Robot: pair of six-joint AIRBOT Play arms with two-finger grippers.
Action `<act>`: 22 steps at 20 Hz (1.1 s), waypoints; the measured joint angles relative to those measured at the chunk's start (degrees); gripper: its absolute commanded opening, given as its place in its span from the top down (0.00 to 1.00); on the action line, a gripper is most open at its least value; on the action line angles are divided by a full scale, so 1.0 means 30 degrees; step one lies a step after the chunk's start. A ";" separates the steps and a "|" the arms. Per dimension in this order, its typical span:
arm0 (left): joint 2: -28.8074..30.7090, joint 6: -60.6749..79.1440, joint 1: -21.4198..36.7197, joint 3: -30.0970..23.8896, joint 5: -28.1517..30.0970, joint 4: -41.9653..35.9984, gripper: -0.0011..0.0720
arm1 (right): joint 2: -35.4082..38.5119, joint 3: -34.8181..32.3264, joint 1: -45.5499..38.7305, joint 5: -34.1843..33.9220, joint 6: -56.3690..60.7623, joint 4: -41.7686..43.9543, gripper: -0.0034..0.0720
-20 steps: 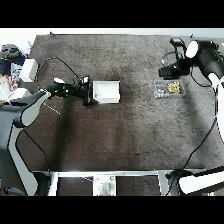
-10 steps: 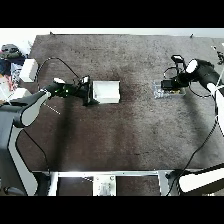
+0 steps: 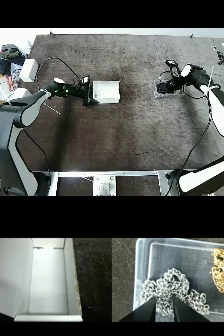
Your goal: Fold the box and place the chain.
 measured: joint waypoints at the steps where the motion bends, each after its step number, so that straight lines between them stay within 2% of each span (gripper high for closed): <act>1: 0.0000 0.0000 0.0000 0.0000 0.0000 0.0000 0.60 | -0.0051 -0.0007 0.0000 -0.0029 -0.0022 0.0051 0.79; 4: 0.0000 0.0000 0.0000 0.0000 0.0000 0.0000 0.59 | -0.0226 0.0000 0.0022 -0.0146 -0.0248 0.0073 0.94; 11: 0.0000 0.0000 0.0000 0.0000 0.0000 0.0000 0.60 | 0.0765 -0.0015 0.0058 0.0342 -0.0437 0.0109 0.94; 22: 0.0000 0.0000 0.0000 0.0000 0.0000 0.0000 0.59 | 0.6302 -0.0007 0.0087 0.0845 -0.0430 0.0066 0.94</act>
